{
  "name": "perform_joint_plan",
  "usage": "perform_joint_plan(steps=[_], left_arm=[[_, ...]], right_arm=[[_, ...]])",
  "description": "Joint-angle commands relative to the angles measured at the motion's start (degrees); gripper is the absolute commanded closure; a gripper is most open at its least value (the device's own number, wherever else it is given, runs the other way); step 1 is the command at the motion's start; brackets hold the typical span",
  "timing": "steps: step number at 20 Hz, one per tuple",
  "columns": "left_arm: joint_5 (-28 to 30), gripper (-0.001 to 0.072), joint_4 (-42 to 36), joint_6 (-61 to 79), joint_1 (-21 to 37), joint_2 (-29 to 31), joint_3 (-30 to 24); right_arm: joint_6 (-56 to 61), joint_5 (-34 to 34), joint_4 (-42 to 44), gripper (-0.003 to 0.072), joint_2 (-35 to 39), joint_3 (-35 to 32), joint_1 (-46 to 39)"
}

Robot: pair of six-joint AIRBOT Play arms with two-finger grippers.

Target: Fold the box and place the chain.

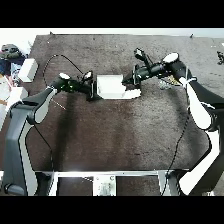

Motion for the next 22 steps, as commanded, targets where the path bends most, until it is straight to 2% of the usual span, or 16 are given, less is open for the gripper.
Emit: perform_joint_plan(steps=[1, 6, 8, 11, 15, 22], left_arm=[[0.02, 0.0304, 0.00, -0.02, 0.00, -0.04, -0.02], [0.02, 0.0304, 0.00, -0.02, 0.00, -0.04, -0.02], [0.02, 0.0304, 0.00, -0.02, 0.00, -0.04, -0.02], [0.02, 0.0304, 0.00, -0.02, 0.00, -0.04, -0.02], [0.02, 0.0304, 0.00, -0.02, 0.00, -0.04, -0.02], [0.04, 0.0304, 0.00, -0.02, 0.00, -0.04, -0.02]], right_arm=[[-1.53, -7.21, 2.62, 0.0674, -1.09, 0.00, 2.29], [-1.53, -20.52, 2.58, 0.0675, -3.48, 0.00, 3.50], [-1.53, -22.93, 2.58, 0.0675, -4.15, 0.00, 3.50], [-1.51, -22.97, 2.10, 0.0675, -5.68, 0.00, 3.45], [-1.55, -19.41, 0.59, 0.0675, -7.54, -0.02, 3.48], [-4.74, -20.52, -1.18, 0.0675, -7.45, 0.04, 3.48]])
